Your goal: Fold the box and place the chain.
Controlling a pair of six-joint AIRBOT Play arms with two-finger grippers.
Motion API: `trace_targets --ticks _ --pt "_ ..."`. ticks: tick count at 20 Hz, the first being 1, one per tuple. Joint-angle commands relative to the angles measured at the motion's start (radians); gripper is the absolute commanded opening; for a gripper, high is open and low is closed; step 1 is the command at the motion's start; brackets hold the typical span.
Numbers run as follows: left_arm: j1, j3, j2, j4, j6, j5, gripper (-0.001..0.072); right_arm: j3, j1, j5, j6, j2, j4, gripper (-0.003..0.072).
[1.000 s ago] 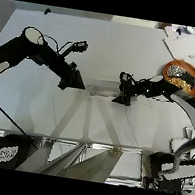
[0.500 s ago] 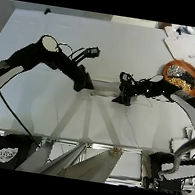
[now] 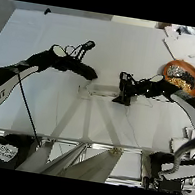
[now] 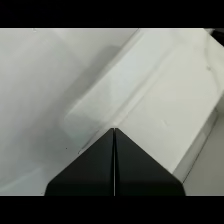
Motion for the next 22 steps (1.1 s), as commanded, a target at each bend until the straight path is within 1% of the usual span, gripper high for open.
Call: trace_targets --ticks 1,3,5,8,10,11,12,15,16,17,18,19,22 --pt "0.002 0.000 -0.053 -0.004 -0.092 0.024 0.0007 0.001 0.001 0.000 -0.004 0.000 -0.002 0.0507" --pt "0.002 0.002 -0.041 -0.004 -0.091 0.023 0.0007 0.001 0.001 0.000 -0.004 0.000 -0.002 0.0507" --pt "0.011 0.010 -0.015 -0.003 -0.088 0.000 0.0009 0.001 0.001 0.000 -0.004 0.000 -0.002 0.0507" --pt "0.023 0.016 0.059 0.002 -0.041 -0.033 0.0010 0.001 0.001 0.000 -0.004 0.000 -0.002 0.0507" --pt "0.027 0.016 0.126 0.040 -0.011 -0.055 0.0007 0.001 0.001 0.000 -0.004 0.000 -0.002 0.0507" --pt "0.026 0.016 0.162 0.089 0.002 -0.064 0.0007 0.001 0.001 0.000 -0.004 0.000 -0.002 0.0507" --pt "0.021 0.016 0.200 0.166 0.003 -0.081 0.0007 0.001 0.001 0.000 -0.004 0.000 -0.002 0.0507" --pt "-0.009 0.015 0.271 0.438 0.004 -0.182 0.0023 0.001 0.001 0.000 -0.004 0.000 -0.002 0.0507" --pt "-0.024 0.015 0.277 0.522 0.004 -0.222 0.0153 0.001 0.001 0.000 -0.004 0.000 -0.002 0.0507" --pt "-0.040 0.012 0.277 0.575 0.003 -0.245 0.0383 0.001 0.001 0.000 -0.004 0.000 -0.002 0.0507" --pt "-0.055 0.002 0.277 0.599 0.008 -0.240 0.0562 0.001 0.001 0.000 -0.004 0.000 -0.002 0.0507" --pt "-0.074 -0.009 0.277 0.605 0.051 -0.233 0.0631 0.001 0.001 0.000 -0.004 0.000 -0.002 0.0507" --pt "-0.135 -0.039 0.276 0.607 0.198 -0.202 0.0634 0.001 0.001 0.000 -0.004 0.000 -0.002 0.0507"
